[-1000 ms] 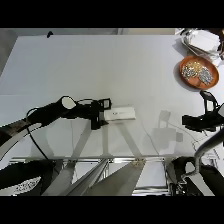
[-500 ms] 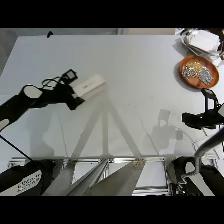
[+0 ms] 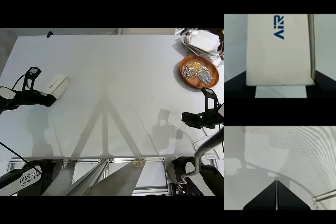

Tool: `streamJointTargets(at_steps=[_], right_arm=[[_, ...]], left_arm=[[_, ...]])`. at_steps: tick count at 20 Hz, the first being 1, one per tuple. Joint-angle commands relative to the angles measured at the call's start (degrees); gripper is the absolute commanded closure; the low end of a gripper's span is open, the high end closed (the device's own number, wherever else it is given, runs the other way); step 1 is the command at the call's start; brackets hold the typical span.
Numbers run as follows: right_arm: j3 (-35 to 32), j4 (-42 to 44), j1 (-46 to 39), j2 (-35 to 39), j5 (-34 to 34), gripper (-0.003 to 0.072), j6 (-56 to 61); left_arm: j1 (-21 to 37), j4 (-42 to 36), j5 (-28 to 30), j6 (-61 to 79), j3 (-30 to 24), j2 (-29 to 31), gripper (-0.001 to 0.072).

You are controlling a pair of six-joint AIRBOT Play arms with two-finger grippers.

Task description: Fold the box and place the chain.

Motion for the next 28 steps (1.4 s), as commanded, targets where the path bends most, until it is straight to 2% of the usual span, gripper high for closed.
streamJointTargets(at_steps=[1,3,5,6,8,11,12,13,16,21,25,28], right_arm=[[0.07,0.81,-0.04,0.04,-0.15,0.0667,0.00],[0.07,0.81,-0.04,0.04,-0.11,0.0665,0.00],[0.07,0.81,-0.04,0.04,-0.11,0.0572,0.00],[0.07,0.81,-0.04,0.04,-0.11,0.0545,0.00],[0.07,0.81,-0.04,0.04,-0.09,0.0545,0.00],[0.07,0.81,-0.04,0.07,-0.07,0.0546,0.00],[0.07,0.81,-0.04,0.07,-0.07,0.0546,0.02],[0.07,0.81,-0.04,0.07,-0.07,0.0546,0.02],[0.07,0.76,-0.04,0.07,-0.04,0.0546,0.00],[0.07,0.76,-0.04,0.07,-0.11,0.0547,0.00],[0.07,0.76,-0.04,0.07,-0.11,0.0547,0.00],[0.07,0.76,-0.04,0.07,-0.11,0.0547,0.00]], left_arm=[[2.69,5.09,-2.97,-4.92,-0.04,-0.90,0.0705],[2.69,6.16,-4.13,-4.94,-0.04,-0.90,0.0705],[2.84,6.86,-5.62,-4.94,-0.04,-0.90,0.0695],[2.82,7.06,-6.62,-4.92,-0.04,-0.90,0.0610],[2.80,6.86,-7.17,-4.94,-0.04,-0.83,0.0264],[2.80,6.86,-7.67,-4.92,-0.04,-0.72,0.0126],[2.80,6.86,-7.87,-4.94,-0.02,-0.61,0.0036],[2.80,6.88,-8.28,-4.92,-0.02,-0.37,0.0011],[2.82,7.34,-8.85,-4.90,-0.02,1.88,0.0009],[2.69,8.13,-6.56,-4.90,-0.02,9.11,0.0011],[1.38,1.55,-5.03,-4.85,-0.02,13.35,0.0011],[-1.33,2.71,-5.16,-4.70,-0.02,13.55,0.0011]])
